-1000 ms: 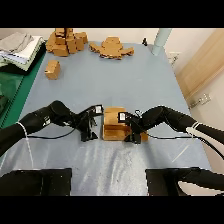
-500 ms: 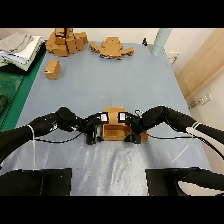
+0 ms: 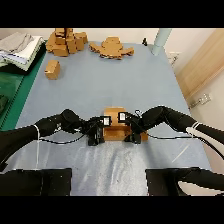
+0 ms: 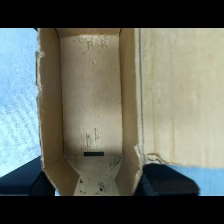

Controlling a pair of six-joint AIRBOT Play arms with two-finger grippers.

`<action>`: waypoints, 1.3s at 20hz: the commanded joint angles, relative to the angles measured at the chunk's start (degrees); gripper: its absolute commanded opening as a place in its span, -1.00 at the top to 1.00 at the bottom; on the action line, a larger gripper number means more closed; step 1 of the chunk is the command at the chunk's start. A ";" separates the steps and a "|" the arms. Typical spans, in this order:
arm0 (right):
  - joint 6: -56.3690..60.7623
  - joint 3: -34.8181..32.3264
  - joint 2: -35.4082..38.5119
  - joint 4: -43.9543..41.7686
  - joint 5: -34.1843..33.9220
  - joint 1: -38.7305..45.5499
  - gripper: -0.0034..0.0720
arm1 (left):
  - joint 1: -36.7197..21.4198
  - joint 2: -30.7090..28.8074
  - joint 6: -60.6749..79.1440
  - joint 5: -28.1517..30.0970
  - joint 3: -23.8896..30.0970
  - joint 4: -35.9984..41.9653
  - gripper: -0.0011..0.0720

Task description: Fold the box.

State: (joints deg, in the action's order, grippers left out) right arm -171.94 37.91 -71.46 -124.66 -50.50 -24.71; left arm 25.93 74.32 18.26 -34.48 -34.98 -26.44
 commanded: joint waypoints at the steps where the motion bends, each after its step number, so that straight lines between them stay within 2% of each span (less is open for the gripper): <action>1: 0.02 0.00 0.00 -0.02 0.02 -0.04 -0.68 | 0.31 0.24 0.42 0.48 -0.44 1.38 -0.92; 6: 0.02 0.00 0.00 -0.02 0.02 -0.02 -0.68 | 1.18 1.07 0.15 1.18 -0.85 2.95 -0.91; 7: 0.02 0.00 0.00 -0.04 0.02 -0.02 -0.68 | 1.20 1.07 0.20 1.31 -0.85 2.99 -0.61; 8: 0.02 0.00 0.00 -0.02 0.04 -0.02 -0.68 | 1.22 1.07 0.17 1.46 -0.85 2.97 -0.24; 9: 0.02 0.00 0.00 -0.04 0.02 -0.04 -0.68 | 1.22 1.11 0.20 1.49 -0.85 2.97 -0.19; 26: 0.02 0.00 0.00 -0.02 0.02 -0.02 -0.68 | 1.11 1.09 0.17 1.46 -0.85 2.99 -0.19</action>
State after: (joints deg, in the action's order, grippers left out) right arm -171.94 37.91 -71.46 -124.68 -50.48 -24.71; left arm 27.11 75.40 18.46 -33.06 -35.79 -23.42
